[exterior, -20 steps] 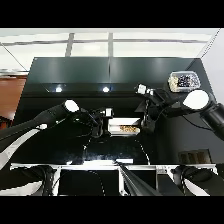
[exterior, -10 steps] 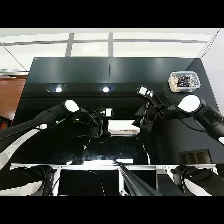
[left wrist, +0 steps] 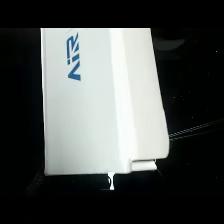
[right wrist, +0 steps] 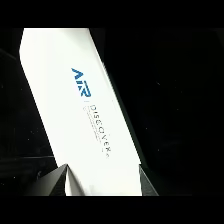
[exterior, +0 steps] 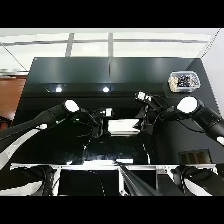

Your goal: Fold the box and place the chain.

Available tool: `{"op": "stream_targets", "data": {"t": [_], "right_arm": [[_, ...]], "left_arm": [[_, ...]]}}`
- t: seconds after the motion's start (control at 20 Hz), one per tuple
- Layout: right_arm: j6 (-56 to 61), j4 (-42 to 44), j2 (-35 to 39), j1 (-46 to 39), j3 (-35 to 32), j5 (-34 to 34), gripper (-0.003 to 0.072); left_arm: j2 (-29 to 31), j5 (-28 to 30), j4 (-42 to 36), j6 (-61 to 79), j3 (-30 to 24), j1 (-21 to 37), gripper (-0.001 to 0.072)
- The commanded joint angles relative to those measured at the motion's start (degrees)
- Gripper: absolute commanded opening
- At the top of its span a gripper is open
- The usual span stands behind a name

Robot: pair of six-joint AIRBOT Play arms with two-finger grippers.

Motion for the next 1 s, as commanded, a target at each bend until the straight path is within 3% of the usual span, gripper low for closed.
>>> {"op": "stream_targets", "data": {"t": [0.0, 0.1, 0.15, 0.2, 0.95], "right_arm": [[-0.3, 0.0, -0.1, 0.0, -0.1, 0.2, 0.0487], [-0.3, 0.0, -0.1, 0.0, -0.1, 0.2, 0.0472], [-0.3, 0.0, -0.1, 0.0, -0.1, 0.2, 0.0330], [-0.3, 0.0, -0.1, 0.0, -0.1, 0.1, 0.0308], [0.2, -2.8, -0.1, 2.3, -0.5, 0.7, 0.0307]], "left_arm": [[0.0, -0.1, 0.0, 0.0, 0.0, 0.0, 0.0557], [0.0, -0.1, 0.0, 0.0, 0.0, 0.0, 0.0557], [0.0, -0.1, 0.0, 0.0, 0.0, 0.0, 0.0557], [0.0, -0.1, 0.0, 0.0, 0.0, 0.0, 0.0557], [0.0, -0.2, 0.0, 0.0, 0.0, 0.0, 0.0557]]}}
